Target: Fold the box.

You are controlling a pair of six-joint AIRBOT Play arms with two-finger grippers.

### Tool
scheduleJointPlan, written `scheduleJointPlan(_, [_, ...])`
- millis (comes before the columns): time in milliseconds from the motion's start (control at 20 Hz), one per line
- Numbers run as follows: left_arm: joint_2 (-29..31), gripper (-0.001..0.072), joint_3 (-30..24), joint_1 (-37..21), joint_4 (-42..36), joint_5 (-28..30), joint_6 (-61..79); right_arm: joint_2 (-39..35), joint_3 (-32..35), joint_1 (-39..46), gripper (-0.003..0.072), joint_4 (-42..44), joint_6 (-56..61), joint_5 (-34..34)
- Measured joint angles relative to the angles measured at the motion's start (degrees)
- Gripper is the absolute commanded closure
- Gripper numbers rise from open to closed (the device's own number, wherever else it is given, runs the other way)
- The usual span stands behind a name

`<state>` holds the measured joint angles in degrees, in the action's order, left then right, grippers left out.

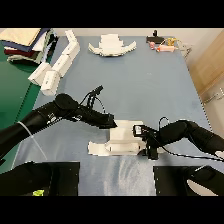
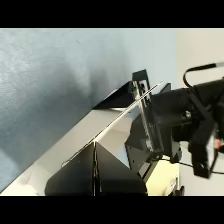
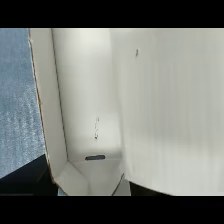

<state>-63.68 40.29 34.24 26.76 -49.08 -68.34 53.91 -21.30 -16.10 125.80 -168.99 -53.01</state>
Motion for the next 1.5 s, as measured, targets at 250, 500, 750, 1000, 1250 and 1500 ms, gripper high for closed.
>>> scheduleJointPlan(250, [-5.51,0.0696,0.04,-0.83,-0.61,0.44,0.09,0.00,0.00,0.00,0.0204,0.02,0.02,0.00])
scheduleJointPlan(500, [-7.85,0.0696,0.07,-0.98,2.45,0.61,-1.36,0.00,0.00,0.00,0.0204,0.07,0.04,0.02])
scheduleJointPlan(750, [-8.37,0.0696,0.09,-0.98,4.02,0.81,-1.99,0.00,0.00,0.00,0.0205,0.04,-0.02,0.00])
scheduleJointPlan(1000, [-8.44,0.0696,0.09,-0.98,4.46,0.96,-2.12,0.00,0.00,0.00,0.0204,0.02,-0.07,0.00])
scheduleJointPlan(1250, [-4.61,0.0696,1.57,-1.66,4.70,-0.98,1.09,-0.02,0.00,0.00,0.0205,-0.07,-0.24,0.02])
scheduleJointPlan(1500, [7.10,0.0697,1.88,-3.02,10.01,-4.20,2.80,-0.02,-0.02,-0.02,0.0205,-0.11,-0.33,0.02])
